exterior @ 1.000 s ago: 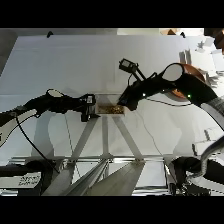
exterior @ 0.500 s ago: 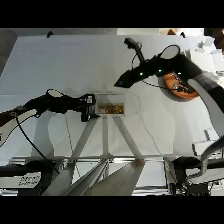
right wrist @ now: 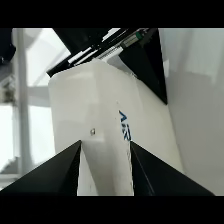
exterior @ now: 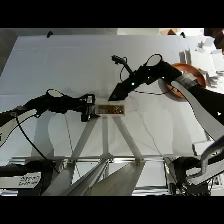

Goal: Fold the box and place the chain.

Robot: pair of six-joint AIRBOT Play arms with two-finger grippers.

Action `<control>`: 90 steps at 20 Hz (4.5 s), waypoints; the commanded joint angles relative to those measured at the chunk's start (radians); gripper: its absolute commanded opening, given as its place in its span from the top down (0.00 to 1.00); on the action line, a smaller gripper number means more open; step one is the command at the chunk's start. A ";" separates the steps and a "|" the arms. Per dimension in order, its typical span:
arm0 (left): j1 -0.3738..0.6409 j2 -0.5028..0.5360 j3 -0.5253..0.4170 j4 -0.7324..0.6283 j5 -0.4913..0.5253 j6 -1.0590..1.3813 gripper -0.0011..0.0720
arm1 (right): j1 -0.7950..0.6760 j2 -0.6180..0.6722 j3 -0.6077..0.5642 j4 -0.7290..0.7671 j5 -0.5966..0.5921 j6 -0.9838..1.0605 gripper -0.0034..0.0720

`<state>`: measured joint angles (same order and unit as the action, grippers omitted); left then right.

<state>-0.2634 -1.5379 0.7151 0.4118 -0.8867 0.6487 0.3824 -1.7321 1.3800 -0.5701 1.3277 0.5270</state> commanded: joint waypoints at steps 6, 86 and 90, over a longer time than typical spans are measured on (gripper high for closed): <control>0.000 0.000 0.000 0.000 0.000 0.000 0.70 | 0.093 0.168 -0.225 -0.089 -0.351 -0.323 0.50; 0.000 0.000 0.000 0.000 0.000 0.000 0.70 | -0.318 0.699 -0.452 -0.797 -0.367 0.591 0.95; 0.000 0.000 0.000 -0.001 0.000 0.000 0.70 | -0.452 0.699 -0.452 -0.902 -0.316 0.674 0.95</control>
<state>-0.2642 -1.5379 0.7147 0.4118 -0.8875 0.6491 0.0200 -1.0470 0.9268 -1.3087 0.9775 1.0920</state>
